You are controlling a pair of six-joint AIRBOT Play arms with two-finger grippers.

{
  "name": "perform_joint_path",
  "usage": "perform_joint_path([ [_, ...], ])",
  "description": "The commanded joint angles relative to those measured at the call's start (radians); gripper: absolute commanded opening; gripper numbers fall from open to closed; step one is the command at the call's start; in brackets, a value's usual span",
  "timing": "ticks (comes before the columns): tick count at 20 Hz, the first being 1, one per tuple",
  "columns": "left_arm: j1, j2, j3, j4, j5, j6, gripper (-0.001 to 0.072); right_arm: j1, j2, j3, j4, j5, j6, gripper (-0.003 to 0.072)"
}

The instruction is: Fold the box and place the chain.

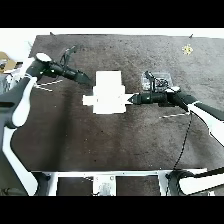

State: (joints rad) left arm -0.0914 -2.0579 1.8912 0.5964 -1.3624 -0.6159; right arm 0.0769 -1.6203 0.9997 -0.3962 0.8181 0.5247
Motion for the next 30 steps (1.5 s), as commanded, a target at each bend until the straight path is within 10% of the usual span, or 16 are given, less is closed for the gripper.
perform_joint_path([
  [1,-0.020,-0.132,0.156,0.007,-0.044,-0.040,0.0426,0.001,-0.001,0.001,0.000,0.001,-0.029,0.0001],
  [14,-0.082,-0.196,0.156,-0.062,-0.123,0.026,0.0410,0.001,-0.001,0.001,0.000,-0.003,-0.036,0.0001],
  [18,-0.084,-0.196,0.156,-0.062,-0.132,0.027,0.0068,0.001,-0.001,0.001,0.000,-0.004,-0.036,0.0001],
  [21,-0.084,-0.196,0.156,-0.062,-0.150,0.092,0.0009,0.001,0.000,0.001,0.000,-0.007,-0.036,0.0002],
  [24,-0.084,-0.194,0.156,-0.063,-0.148,0.203,0.0009,-0.010,0.012,0.002,0.000,-0.005,-0.037,0.0445],
  [30,-0.084,-0.192,0.156,-0.062,-0.093,0.468,0.0010,-0.130,0.161,0.002,0.000,-0.002,-0.044,0.0436],
])
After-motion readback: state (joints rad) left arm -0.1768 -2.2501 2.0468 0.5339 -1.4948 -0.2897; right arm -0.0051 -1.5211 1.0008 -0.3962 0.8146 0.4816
